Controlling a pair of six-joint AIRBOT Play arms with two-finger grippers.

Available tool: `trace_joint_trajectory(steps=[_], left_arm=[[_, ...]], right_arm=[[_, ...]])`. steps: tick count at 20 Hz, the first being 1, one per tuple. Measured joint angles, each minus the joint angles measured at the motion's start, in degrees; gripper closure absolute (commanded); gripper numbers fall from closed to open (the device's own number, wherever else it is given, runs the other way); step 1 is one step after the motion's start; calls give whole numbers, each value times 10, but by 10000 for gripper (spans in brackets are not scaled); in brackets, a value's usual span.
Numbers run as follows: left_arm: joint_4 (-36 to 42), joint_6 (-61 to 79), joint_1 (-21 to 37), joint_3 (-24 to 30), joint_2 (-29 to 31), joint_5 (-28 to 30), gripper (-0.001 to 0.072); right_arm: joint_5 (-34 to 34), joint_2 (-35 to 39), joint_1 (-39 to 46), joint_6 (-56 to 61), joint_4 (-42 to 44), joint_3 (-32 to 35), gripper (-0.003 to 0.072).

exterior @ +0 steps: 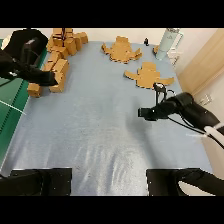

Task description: Fold the box.

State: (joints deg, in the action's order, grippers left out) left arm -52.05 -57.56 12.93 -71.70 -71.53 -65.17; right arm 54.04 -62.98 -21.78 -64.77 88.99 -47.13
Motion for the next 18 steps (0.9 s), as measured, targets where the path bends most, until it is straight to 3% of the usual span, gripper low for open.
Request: trace_joint_trajectory(steps=[4, 8, 12, 18], left_arm=[[10, -25, -90, 90, 48, 19, 699], [13, -52, -184, 174, 85, 60, 694], [18, -61, -239, 203, 95, 90, 694], [21, -66, -258, 214, 99, 104, 694]], right_arm=[[35, -68, 0, -16, 9, -89, 680], [38, -114, 0, -22, 30, -135, 680], [30, -132, 0, -23, 69, -149, 680], [27, -139, 0, -23, 85, -153, 680]])
